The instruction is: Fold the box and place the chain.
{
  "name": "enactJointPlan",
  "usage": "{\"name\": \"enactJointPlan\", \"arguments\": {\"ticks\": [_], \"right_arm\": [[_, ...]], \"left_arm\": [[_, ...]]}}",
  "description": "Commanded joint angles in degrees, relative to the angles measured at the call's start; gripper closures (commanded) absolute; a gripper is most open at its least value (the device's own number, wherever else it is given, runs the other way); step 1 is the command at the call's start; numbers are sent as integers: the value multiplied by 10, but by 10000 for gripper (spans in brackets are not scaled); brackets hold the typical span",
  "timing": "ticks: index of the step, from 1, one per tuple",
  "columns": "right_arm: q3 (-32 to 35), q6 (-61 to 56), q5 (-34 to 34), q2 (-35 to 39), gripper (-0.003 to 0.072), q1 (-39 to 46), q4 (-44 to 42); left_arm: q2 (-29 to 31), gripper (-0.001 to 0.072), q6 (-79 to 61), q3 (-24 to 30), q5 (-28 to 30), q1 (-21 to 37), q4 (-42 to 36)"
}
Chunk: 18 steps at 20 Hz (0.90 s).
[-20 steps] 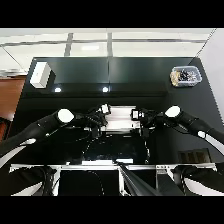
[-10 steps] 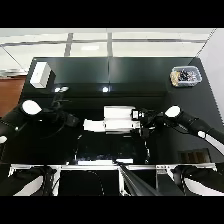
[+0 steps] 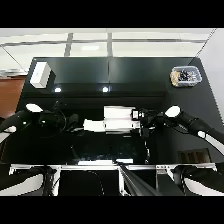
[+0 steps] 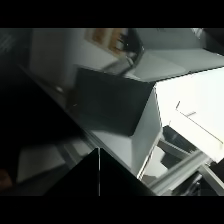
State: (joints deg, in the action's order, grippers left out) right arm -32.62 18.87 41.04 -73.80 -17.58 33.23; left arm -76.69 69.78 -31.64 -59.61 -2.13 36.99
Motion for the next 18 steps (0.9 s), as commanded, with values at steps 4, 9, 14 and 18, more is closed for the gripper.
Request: {"name": "enactJointPlan", "arguments": {"ticks": [4, 9, 14, 18], "right_arm": [[0, 0, 0, 0, 274, 0, 0], [0, 0, 0, 0, 274, 0, 0], [0, 0, 0, 0, 274, 0, 0], [0, 0, 0, 0, 274, 0, 0]], "left_arm": [[-37, 685, -156, 1, 6, -66, -175], [-37, 685, -169, -3, 6, -73, -179], [-37, 300, -178, -23, -10, -73, -180], [-37, 97, -177, -42, -23, -76, -180]]}}
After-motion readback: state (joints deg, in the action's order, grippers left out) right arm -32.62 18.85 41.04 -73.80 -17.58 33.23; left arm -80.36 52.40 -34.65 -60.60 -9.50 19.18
